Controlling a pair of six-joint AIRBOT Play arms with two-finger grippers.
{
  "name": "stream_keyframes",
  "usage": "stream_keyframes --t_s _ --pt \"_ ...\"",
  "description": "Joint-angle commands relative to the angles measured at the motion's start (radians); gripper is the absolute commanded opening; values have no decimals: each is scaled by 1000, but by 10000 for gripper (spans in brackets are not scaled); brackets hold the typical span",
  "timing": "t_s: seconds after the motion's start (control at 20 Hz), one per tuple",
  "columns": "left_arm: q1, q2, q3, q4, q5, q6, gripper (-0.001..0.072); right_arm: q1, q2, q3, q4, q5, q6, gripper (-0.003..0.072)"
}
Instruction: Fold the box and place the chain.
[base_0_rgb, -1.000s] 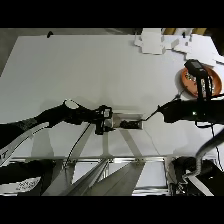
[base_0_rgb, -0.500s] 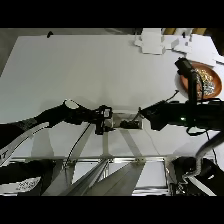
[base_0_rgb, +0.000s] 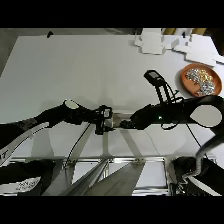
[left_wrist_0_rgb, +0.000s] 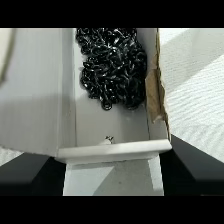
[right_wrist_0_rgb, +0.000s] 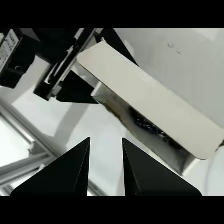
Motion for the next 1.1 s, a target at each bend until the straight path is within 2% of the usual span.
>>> stream_keyframes --t_s 0.0,0.1,0.25,0.3,0.4,0.55,0.65,1.05 --pt "0 1 0 0 0 0 171 -60 -25 90 -115 53 -12 234" --pt "0 1 0 0 0 0 171 -171 -25 142 -165 55 -12 220" --pt "0 1 0 0 0 0 171 -356 -47 146 -261 94 -11 216" --pt "0 1 0 0 0 0 171 -404 -69 145 -281 120 -11 176" --pt "0 1 0 0 0 0 171 -476 -118 131 -292 134 -11 175" --pt "0 1 0 0 0 0 171 -500 -193 86 -293 90 -11 193" --pt "0 1 0 0 0 0 171 -500 -246 53 -292 40 -11 344" --pt "0 1 0 0 0 0 171 -500 -438 10 -295 -63 -11 343"
